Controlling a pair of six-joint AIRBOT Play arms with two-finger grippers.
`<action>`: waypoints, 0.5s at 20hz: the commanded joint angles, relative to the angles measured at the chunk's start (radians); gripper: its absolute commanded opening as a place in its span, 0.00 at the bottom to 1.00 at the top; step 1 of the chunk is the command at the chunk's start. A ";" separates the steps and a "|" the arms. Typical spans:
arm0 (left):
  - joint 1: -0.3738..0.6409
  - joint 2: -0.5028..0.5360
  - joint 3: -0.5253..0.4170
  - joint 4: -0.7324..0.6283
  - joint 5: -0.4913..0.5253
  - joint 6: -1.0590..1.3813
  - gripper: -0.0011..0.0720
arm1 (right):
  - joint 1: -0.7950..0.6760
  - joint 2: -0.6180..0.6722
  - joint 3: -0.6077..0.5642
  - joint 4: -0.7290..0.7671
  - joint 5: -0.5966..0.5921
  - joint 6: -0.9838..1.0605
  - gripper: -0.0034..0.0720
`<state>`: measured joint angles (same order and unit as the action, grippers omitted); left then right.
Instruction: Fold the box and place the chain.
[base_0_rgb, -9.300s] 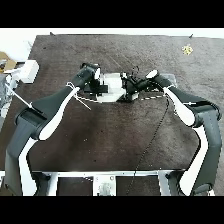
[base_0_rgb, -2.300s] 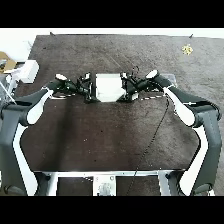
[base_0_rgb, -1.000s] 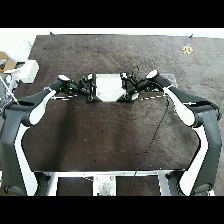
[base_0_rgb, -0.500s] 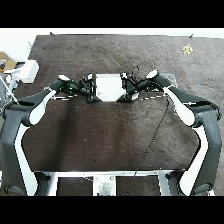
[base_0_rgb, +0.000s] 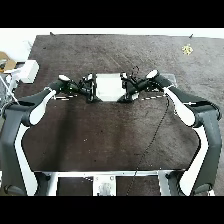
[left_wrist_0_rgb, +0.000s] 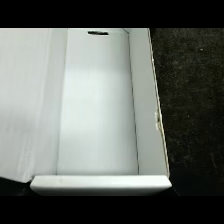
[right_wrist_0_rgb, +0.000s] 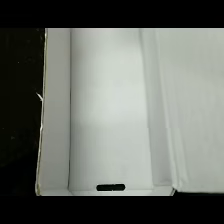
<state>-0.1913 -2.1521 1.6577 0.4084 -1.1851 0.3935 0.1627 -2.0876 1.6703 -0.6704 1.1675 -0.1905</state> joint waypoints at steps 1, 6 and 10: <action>0.001 0.000 0.001 0.002 -0.002 0.000 0.48 | -0.005 0.002 0.001 0.008 -0.003 0.005 0.96; 0.001 0.000 0.001 0.002 -0.002 0.000 0.48 | -0.035 0.027 0.002 -0.045 0.022 0.044 0.96; 0.002 0.000 0.001 0.002 -0.003 -0.001 0.48 | -0.035 0.079 0.002 -0.130 0.068 0.115 0.96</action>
<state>-0.1905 -2.1521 1.6581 0.4076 -1.1839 0.3927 0.1295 -2.0403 1.6703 -0.7490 1.1915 -0.1246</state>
